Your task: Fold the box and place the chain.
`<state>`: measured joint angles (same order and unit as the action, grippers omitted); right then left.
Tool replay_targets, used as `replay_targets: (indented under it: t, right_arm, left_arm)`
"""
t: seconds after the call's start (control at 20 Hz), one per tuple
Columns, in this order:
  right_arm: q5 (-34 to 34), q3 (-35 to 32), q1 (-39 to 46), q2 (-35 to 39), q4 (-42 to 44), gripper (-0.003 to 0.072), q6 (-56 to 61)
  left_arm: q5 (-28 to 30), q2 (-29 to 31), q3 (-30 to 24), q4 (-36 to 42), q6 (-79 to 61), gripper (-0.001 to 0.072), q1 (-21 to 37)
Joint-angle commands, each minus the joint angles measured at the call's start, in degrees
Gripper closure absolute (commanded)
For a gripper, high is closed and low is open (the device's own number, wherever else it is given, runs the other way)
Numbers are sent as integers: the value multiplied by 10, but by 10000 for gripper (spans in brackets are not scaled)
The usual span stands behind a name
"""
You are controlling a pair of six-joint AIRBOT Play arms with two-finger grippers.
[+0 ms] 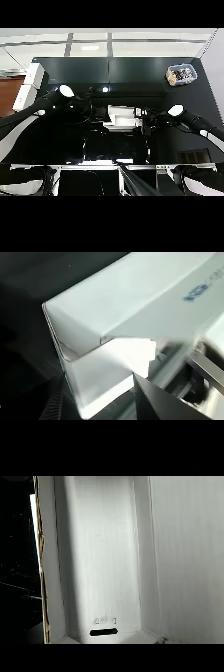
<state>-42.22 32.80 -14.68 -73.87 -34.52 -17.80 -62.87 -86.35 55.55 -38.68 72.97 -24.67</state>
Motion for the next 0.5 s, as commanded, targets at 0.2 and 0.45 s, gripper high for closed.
replay_targets:
  t: [0.2, 0.45]
  right_arm:
    - [0, 0, 0, 0, 0, 554, 0]
    - [0, 0, 0, 0, 0, 554, 0]
  left_arm:
    - [36, 2, 42, -82, 117, 224, -54]
    - [53, 2, 42, -89, 136, 224, -61]
